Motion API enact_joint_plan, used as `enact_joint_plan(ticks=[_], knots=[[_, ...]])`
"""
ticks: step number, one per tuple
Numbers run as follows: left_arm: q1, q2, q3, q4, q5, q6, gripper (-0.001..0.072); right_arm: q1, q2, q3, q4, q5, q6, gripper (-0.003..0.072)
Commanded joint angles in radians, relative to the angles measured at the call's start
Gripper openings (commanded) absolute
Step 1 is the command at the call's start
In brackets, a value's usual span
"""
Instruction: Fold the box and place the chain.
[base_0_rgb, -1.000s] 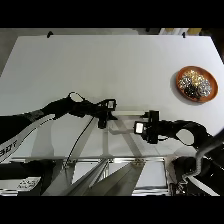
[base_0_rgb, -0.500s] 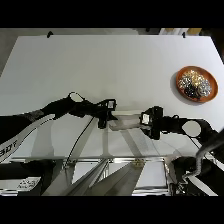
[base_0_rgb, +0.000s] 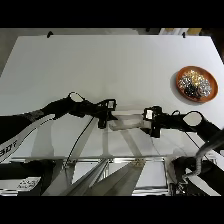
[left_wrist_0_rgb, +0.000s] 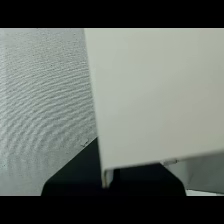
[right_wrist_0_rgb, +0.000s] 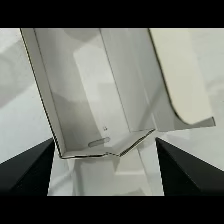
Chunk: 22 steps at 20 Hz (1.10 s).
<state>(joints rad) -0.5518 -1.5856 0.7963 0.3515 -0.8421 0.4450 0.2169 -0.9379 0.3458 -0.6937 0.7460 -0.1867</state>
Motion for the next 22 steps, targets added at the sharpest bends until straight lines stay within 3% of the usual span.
enact_joint_plan(ticks=[1,10,22], knots=[[0.000,0.000,0.000,0.000,0.000,0.000,0.0012,-0.072,-0.070,0.007,0.096,0.063,-0.164,0.0684],[0.000,0.000,0.000,0.000,0.000,0.000,0.0012,-0.080,-0.271,0.109,0.153,0.165,-0.268,0.0684],[0.000,0.000,0.000,0.000,0.000,0.000,0.0012,-0.079,-0.351,0.109,0.153,0.161,-0.362,0.0637]])
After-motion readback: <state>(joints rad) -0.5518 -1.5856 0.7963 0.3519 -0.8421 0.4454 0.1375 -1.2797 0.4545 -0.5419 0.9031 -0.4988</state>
